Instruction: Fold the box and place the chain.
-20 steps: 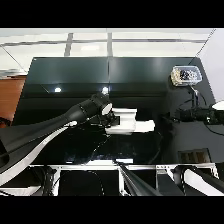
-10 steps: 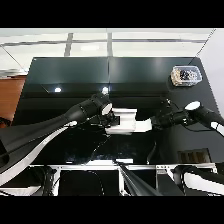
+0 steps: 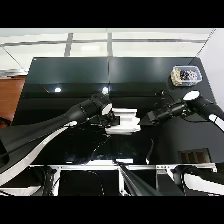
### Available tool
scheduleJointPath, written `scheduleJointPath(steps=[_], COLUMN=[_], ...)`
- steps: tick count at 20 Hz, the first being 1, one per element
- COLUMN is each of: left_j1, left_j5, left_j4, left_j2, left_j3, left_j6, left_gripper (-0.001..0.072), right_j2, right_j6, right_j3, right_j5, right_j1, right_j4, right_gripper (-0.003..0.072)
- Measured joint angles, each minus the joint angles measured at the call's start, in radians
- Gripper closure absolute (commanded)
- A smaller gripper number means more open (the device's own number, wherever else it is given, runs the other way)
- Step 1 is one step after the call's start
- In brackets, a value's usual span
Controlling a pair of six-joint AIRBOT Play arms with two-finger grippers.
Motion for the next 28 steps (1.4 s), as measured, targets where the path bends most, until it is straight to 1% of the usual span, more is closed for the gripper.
scheduleJointPath(steps=[6, 9, 14, 20, 25, 28], left_j1=[0.0, 0.0, 0.0, 0.0, 0.0, 0.0], left_j5=[-0.002, -0.005, 0.005, 0.005, 0.0, 0.0], left_j4=[0.001, 0.004, -0.001, -0.004, -0.003, 0.0], left_j2=[0.0, 0.0, 0.0, 0.0, 0.0, 0.0], left_j3=[0.0, 0.0, 0.0, 0.0, 0.0, 0.0], left_j6=[0.0, -0.001, -0.002, 0.001, 0.001, 0.001], left_gripper=[0.0684, 0.0683, 0.0683, 0.0683, 0.0684, 0.0683], right_j2=[0.0, 0.0, 0.0, 0.0, 0.0, -0.001], right_j6=[0.084, 0.173, 0.342, 0.521, 0.698, 0.811], right_j3=[0.023, 0.054, 0.117, 0.194, 0.224, 0.23], right_j5=[-0.082, -0.129, -0.174, -0.158, -0.169, -0.202], right_j1=[0.111, 0.168, 0.253, 0.319, 0.416, 0.497], right_j4=[0.0, -0.054, -0.209, -0.391, -0.569, -0.671], right_gripper=[0.0362, 0.0362, 0.0362, 0.0362, 0.0362, 0.0362])
